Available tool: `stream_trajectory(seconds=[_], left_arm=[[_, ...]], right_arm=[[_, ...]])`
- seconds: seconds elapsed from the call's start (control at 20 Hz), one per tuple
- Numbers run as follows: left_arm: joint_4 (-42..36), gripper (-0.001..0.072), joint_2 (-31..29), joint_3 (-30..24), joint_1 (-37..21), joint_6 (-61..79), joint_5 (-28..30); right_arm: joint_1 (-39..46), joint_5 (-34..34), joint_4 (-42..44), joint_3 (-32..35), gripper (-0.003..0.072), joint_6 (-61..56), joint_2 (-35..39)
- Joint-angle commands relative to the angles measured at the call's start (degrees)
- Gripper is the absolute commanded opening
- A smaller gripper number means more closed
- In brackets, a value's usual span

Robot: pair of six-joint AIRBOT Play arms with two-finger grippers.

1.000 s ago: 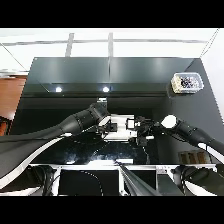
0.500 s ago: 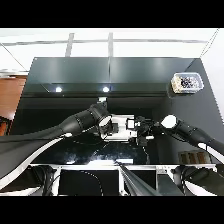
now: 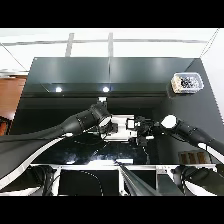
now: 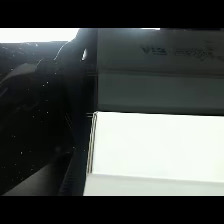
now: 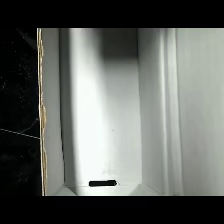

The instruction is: Fold the box and place the chain.

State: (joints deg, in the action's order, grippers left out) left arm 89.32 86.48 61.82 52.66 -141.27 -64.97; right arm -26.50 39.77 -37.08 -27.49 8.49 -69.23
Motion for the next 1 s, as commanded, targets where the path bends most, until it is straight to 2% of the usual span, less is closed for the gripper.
stream_trajectory(seconds=[0.0, 0.05, 0.1, 0.2, 0.25, 0.3, 0.55, 0.65, 0.8, 0.95], left_arm=[[0.2, 0.0349, 0.1, 0.0, 0.0, 0.0, 0.0], [0.2, 0.0263, 0.1, 0.0, 0.0, 0.0, 0.0], [0.1, 0.0217, 0.1, 0.0, 0.0, 0.0, 0.2], [0.0, 0.0212, 0.1, 0.0, 0.0, 0.0, 0.4], [-0.1, 0.0075, 0.1, 0.0, 0.0, 0.0, 0.4], [-0.3, 0.0027, 0.1, 0.0, 0.0, 0.1, 0.5], [-0.2, 0.0027, 0.1, 0.0, 0.0, 0.1, 0.4], [-0.2, 0.0027, 0.0, 0.1, -0.3, 0.9, 0.0], [0.0, 0.0026, 0.0, 0.9, -0.7, 1.0, -1.6], [0.0, 0.0026, 0.0, 1.2, -1.4, 1.9, -1.8]], right_arm=[[0.0, 0.0, 0.0, 0.0, 0.0414, 0.0, 0.0], [0.0, 0.0, 0.0, 0.0, 0.0414, 0.0, 0.0], [0.0, 0.0, 0.0, 0.0, 0.0414, 0.0, 0.0], [0.0, 0.0, 0.0, 0.0, 0.0414, 0.0, 0.0], [0.0, -0.1, 0.0, 0.0, 0.0414, 0.0, 0.0], [0.0, 0.0, 0.0, 0.0, 0.0414, 0.0, 0.0], [0.0, 0.0, 0.0, 0.0, 0.0418, 0.0, 0.0], [0.0, 0.3, -0.1, -0.4, 0.0670, -3.0, 0.1], [0.1, 3.0, -2.5, -2.8, 0.0669, -4.7, 1.2], [0.7, 5.8, -9.7, -3.7, 0.0669, -5.1, 5.1]])
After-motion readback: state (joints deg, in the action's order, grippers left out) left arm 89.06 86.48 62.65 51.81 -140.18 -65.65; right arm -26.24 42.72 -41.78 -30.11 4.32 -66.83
